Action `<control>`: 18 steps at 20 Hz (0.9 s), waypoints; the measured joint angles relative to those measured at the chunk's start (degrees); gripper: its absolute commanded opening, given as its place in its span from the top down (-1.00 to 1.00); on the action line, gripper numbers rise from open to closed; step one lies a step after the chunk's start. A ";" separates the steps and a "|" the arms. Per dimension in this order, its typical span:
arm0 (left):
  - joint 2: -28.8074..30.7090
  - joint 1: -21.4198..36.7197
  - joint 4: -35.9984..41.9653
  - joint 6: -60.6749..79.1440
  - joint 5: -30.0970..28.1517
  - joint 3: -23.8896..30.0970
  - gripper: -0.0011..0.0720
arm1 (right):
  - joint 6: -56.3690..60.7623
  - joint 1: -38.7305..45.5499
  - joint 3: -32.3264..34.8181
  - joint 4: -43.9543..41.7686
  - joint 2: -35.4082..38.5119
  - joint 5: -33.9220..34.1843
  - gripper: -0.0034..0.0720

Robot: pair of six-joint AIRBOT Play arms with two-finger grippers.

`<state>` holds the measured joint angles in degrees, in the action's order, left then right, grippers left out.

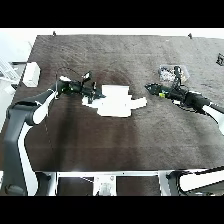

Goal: Fold the box and place the chain.

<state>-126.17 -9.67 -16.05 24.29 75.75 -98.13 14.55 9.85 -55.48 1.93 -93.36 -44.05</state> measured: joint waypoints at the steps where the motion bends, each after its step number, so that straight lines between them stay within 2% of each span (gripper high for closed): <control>1: 0.00 0.00 -0.07 0.02 0.02 0.00 0.92 | -0.61 0.00 0.00 -0.02 0.02 -0.04 0.10; 5: 0.00 0.00 -0.26 0.17 0.09 0.00 0.92 | -5.01 0.00 0.17 0.00 1.73 -4.55 0.10; 10: 0.00 0.00 -0.37 0.17 0.09 0.00 0.92 | -10.21 -1.97 4.35 0.28 9.01 -11.72 0.10; 14: 0.00 0.00 -0.17 -0.04 -0.46 0.00 0.92 | -16.06 -6.80 8.50 6.47 12.70 -12.83 0.09; 16: 0.00 0.00 0.35 -0.96 -1.16 0.00 0.92 | -17.90 -10.32 9.84 12.50 13.40 -10.19 -0.27; 18: -0.02 -0.04 1.81 -2.51 -2.54 0.04 0.92 | -18.88 -13.66 10.54 17.92 13.77 -6.78 -0.27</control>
<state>-126.19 -9.72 -14.24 21.78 73.21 -98.08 -4.34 -3.81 -44.95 19.86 -79.59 -50.83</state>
